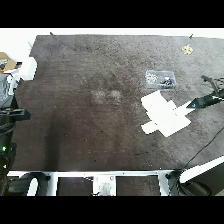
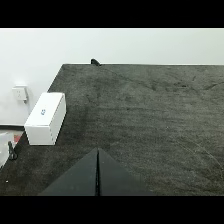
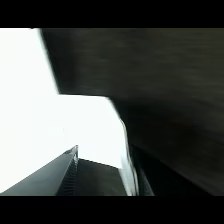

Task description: Fold the box and place the chain.

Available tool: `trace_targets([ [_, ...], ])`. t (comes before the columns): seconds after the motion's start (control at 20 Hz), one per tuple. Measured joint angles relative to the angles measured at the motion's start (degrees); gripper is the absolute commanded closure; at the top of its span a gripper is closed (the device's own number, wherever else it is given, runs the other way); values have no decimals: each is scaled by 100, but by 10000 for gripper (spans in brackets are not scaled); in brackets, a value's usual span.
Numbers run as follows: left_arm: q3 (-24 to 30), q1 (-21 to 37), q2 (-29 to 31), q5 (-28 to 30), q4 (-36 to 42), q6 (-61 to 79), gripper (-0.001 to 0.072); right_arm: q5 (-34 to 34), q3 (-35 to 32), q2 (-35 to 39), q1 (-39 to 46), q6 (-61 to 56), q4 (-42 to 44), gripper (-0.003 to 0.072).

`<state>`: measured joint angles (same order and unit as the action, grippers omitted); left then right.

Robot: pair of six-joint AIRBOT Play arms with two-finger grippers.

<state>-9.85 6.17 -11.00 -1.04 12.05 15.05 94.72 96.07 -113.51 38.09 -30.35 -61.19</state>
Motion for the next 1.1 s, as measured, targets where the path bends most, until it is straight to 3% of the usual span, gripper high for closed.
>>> trace_targets([
  [0.1,0,0,0,0,-2,0,699,111,-236,-39,-11,208,136,377],
  [0.2,0,0,0,0,0,-2,699,232,-378,-59,-17,435,243,613],
  [0.25,0,0,0,0,0,0,699,275,-424,-63,-31,575,280,684],
  [0.55,0,0,0,0,-2,-2,699,649,-579,37,-107,855,623,687],
  [0.7,0,0,0,2,0,0,699,730,-973,393,-153,769,1038,688],
  [0.9,0,0,0,2,0,-2,699,374,-2122,1189,-470,673,1904,687],
  [1.1,0,0,0,0,0,0,699,-573,-3644,2065,-1357,658,3071,687],
])
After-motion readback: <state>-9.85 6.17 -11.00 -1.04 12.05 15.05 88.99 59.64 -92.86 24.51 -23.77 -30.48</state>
